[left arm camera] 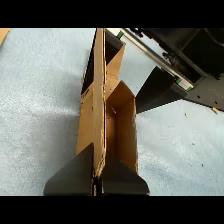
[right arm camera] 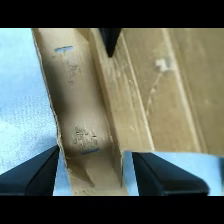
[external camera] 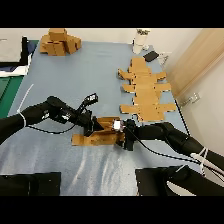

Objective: Fold the box.

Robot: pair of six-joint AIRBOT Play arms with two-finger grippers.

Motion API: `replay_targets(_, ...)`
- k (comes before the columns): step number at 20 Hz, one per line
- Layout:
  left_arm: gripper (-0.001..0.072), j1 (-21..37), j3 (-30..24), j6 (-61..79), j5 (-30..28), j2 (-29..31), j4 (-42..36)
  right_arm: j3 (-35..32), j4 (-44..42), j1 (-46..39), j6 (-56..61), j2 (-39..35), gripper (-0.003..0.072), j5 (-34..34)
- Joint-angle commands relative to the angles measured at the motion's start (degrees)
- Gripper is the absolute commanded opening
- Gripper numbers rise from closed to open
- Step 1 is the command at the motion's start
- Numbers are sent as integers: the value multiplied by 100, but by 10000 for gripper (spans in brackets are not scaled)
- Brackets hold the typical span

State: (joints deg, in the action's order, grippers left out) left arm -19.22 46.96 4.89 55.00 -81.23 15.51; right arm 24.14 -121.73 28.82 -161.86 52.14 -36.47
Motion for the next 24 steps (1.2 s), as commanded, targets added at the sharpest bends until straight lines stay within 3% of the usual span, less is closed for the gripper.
replay_targets(1,10,0,4,2,0,2,-2,24,-597,-160,-715,319,720,-197)
replay_targets(5,10,0,4,2,0,2,-4,96,-706,-208,-804,654,720,-131)
replay_targets(21,10,-2,4,2,0,2,-4,103,-625,-83,-680,671,720,-216)
replay_targets(24,10,-2,4,2,0,2,-4,103,-623,-83,-684,671,636,-214)
